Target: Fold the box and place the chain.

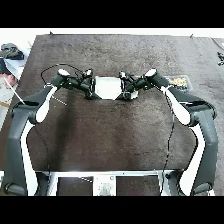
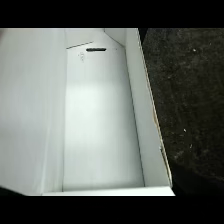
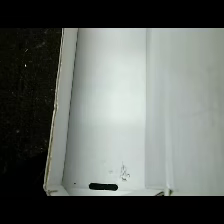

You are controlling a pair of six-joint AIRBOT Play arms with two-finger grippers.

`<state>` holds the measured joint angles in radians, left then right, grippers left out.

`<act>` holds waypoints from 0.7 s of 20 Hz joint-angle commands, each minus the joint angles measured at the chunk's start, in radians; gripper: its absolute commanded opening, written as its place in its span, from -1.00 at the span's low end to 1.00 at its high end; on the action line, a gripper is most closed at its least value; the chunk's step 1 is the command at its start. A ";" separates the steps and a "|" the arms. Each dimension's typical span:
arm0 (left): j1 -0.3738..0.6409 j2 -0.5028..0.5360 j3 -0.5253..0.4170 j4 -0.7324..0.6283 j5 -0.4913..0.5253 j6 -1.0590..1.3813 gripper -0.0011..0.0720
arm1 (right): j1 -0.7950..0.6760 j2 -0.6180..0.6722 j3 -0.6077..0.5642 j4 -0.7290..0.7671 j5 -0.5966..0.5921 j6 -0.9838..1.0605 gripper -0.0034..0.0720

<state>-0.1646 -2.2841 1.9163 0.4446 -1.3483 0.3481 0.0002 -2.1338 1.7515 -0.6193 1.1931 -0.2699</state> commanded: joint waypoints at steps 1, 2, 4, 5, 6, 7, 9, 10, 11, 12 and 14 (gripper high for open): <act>0.000 -0.001 0.000 -0.003 -0.013 0.001 1.00 | 0.001 0.000 0.001 0.002 -0.003 0.001 0.08; 0.000 -0.001 0.000 0.004 -0.011 0.001 1.00 | 0.001 0.000 0.001 0.002 -0.003 0.001 0.08; 0.000 -0.001 0.000 0.061 0.003 0.000 1.00 | 0.000 0.000 0.001 0.002 -0.003 0.001 0.08; 0.000 -0.001 0.000 0.079 0.005 0.000 1.00 | 0.001 0.000 0.001 0.002 -0.003 0.001 0.08; 0.000 -0.001 0.000 0.071 0.003 -0.009 1.00 | 0.001 0.000 0.001 0.002 -0.003 0.001 0.08; 0.000 -0.001 0.000 0.051 -0.003 -0.010 1.00 | 0.001 0.000 0.001 0.002 -0.003 0.001 0.08; 0.000 -0.001 0.000 0.026 -0.005 -0.007 1.00 | 0.000 0.000 0.001 0.002 -0.003 0.001 0.08; 0.000 -0.001 0.000 0.019 -0.004 -0.007 1.00 | 0.001 0.000 0.001 0.002 -0.003 0.001 0.08; 0.000 -0.001 0.000 0.018 -0.004 -0.007 1.00 | 0.001 0.000 0.001 0.002 -0.003 0.001 0.08; 0.000 -0.001 0.000 0.018 -0.005 -0.007 1.00 | 0.001 0.000 0.001 0.002 -0.003 0.001 0.08; 0.000 -0.001 0.000 0.019 -0.005 -0.007 1.00 | 0.001 0.000 0.001 0.002 -0.003 0.001 0.08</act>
